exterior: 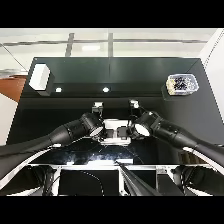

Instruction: Fold the box and place the chain.

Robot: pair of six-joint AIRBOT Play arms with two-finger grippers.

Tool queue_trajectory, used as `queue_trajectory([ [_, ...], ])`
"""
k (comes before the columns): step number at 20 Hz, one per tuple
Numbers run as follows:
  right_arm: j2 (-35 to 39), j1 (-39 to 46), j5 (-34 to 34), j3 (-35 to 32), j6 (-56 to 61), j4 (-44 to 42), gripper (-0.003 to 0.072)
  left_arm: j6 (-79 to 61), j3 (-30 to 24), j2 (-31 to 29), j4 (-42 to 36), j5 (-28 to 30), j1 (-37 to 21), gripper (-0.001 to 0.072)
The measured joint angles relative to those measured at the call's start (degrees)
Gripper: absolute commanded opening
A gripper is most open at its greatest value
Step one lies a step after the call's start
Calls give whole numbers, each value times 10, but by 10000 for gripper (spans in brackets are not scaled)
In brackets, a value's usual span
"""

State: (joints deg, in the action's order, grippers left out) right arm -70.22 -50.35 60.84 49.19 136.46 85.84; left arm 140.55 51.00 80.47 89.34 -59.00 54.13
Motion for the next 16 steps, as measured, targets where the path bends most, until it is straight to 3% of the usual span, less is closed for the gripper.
queue_trajectory([
  [10,174,7,75,2,-23,6,483,0,0,0,0,0,0,30],
  [16,238,66,218,1,-35,179,483,0,0,0,0,0,0,30],
])
